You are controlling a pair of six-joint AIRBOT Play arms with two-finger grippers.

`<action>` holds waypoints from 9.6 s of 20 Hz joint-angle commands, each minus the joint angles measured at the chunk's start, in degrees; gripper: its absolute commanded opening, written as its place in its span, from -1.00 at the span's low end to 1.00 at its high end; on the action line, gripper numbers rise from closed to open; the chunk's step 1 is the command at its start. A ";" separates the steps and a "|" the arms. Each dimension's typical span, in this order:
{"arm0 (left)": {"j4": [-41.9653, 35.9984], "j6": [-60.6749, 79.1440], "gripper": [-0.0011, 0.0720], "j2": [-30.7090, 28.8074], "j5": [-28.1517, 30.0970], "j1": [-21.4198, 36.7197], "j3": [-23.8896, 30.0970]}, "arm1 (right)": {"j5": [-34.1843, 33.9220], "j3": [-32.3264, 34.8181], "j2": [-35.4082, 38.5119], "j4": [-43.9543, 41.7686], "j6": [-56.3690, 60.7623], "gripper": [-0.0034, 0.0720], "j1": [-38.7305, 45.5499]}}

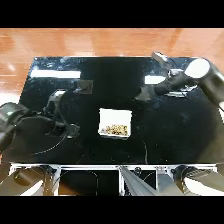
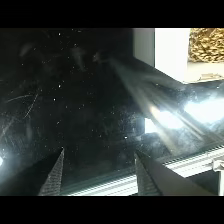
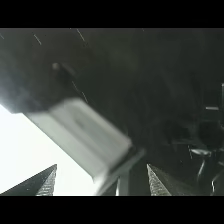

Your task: Fold the box and place the chain.

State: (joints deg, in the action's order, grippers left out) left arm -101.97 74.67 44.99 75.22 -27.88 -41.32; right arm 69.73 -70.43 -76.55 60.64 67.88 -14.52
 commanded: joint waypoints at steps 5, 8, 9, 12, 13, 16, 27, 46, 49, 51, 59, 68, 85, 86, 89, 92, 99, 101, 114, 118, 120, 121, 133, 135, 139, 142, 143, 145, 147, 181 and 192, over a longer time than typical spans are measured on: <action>-8.83 6.14 0.53 -5.11 -2.27 5.95 4.76 | 11.43 -13.57 -17.90 -4.22 -4.22 0.89 -8.74; -9.60 6.14 0.53 -5.11 -2.29 5.97 4.76 | 16.11 -13.60 -17.88 -4.31 -8.41 0.89 -10.38; -9.62 6.14 0.53 -5.11 -2.38 5.97 4.76 | 16.94 -13.60 -17.88 -3.37 -8.59 0.88 -11.06; -9.64 6.12 0.53 -5.11 -3.76 5.97 4.76 | 18.01 -13.60 -17.88 -2.71 -10.29 0.89 -13.99; -9.66 6.10 0.53 -5.09 -4.11 5.97 4.76 | 18.12 -13.60 -17.86 -2.25 -10.29 0.89 -14.86; -9.68 6.10 0.53 -5.09 -4.52 5.97 4.76 | 18.12 -13.60 -16.85 0.98 -10.23 0.88 -16.57; -9.70 6.10 0.53 -5.09 -5.42 5.97 4.76 | 17.94 -8.68 -10.78 6.12 -9.86 0.88 -19.54; -9.70 6.10 0.53 -5.09 -6.08 5.97 4.76 | 5.49 -2.05 -6.78 21.53 -11.61 1.00 -34.42; -9.70 6.10 0.53 -5.09 -6.14 5.97 4.76 | 5.49 -2.05 -6.80 21.59 -12.07 1.00 -34.99; -9.70 6.10 0.53 -5.09 -6.32 5.97 4.76 | 5.66 -2.05 -6.80 21.70 -12.07 1.00 -34.97; -9.66 6.10 0.53 -5.09 -6.45 5.97 4.76 | 5.44 -2.05 -6.80 21.77 -12.04 0.59 -34.97; -9.62 6.10 0.53 -5.09 -6.23 5.97 4.76 | 5.38 -2.05 -6.80 21.77 -15.21 0.58 -33.68; -6.27 5.90 0.53 -5.09 -6.10 5.97 5.05 | 1.29 -2.03 -6.93 21.73 -14.78 0.08 -33.38; -6.27 5.90 0.53 -5.09 -6.23 5.97 5.05 | 1.09 -2.03 -6.93 21.75 -14.78 0.08 -33.38; -6.27 5.92 0.53 -5.09 -6.67 5.97 5.05 | 0.96 -2.03 -6.95 22.18 -14.82 0.08 -33.38; -6.27 5.92 0.53 -5.09 -6.71 5.97 5.05 | 1.01 -1.90 -6.99 22.38 -14.84 0.08 -33.40; -6.27 5.92 0.53 -5.11 -6.71 5.97 5.05 | 0.96 -1.92 -7.50 22.38 -14.84 0.08 -33.38; -6.27 5.92 0.53 -5.11 -6.71 5.97 5.05 | 1.01 -1.90 -7.52 22.38 -14.84 0.08 -33.38; -6.27 5.92 0.53 -5.11 -6.71 5.97 5.05 | 2.45 -1.90 -7.65 21.90 -14.88 0.08 -33.40; -6.27 5.92 0.53 -5.11 -6.73 5.97 5.05 | 2.67 -1.90 -7.69 21.88 -14.88 0.08 -33.40; -6.27 5.92 0.53 -5.09 -6.78 5.99 5.05 | 2.89 -1.90 -8.02 20.63 -14.91 0.08 -33.40; -6.27 5.92 0.53 -5.09 -6.80 5.99 5.05 | 3.41 -1.90 -8.28 20.41 -14.95 0.08 -33.46; -6.49 5.92 0.53 -5.09 -6.93 5.97 5.05 | 2.34 -1.92 -8.48 20.20 -2.75 0.10 -33.00; -6.51 5.90 0.53 -5.09 -6.95 5.97 5.05 | 2.01 -1.92 -8.48 20.11 -0.35 0.10 -32.48; -6.49 5.90 0.53 -5.09 -6.93 5.97 5.05 | 0.42 -1.92 -8.33 19.91 6.05 0.10 -31.10; -6.49 5.90 0.53 -5.09 -6.93 5.97 5.05 | 0.96 -1.92 -8.31 19.54 7.19 0.10 -30.69; -6.49 5.90 0.53 -5.09 -6.95 5.97 5.05 | 1.33 -1.92 -8.31 19.47 7.17 0.10 -30.71; -6.49 5.90 0.53 -5.09 -6.97 5.97 5.05 | 3.26 -1.92 -8.31 19.34 5.81 0.10 -30.71; -6.49 5.90 0.53 -5.09 -6.97 5.97 5.05 | 4.42 -1.92 -8.13 19.34 4.52 0.10 -30.71; -6.64 5.92 0.53 -5.07 -8.39 5.97 5.05 | -32.57 34.84 8.48 -27.10 19.52 -0.83 -20.17; -6.97 5.92 0.53 -5.07 -8.44 5.97 5.05 | -31.50 34.12 7.50 -26.32 18.78 -0.83 -20.17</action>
State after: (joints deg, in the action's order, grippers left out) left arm -108.88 80.60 39.90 66.81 -21.91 -36.27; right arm 36.88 -35.83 -68.99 34.37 87.26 -34.65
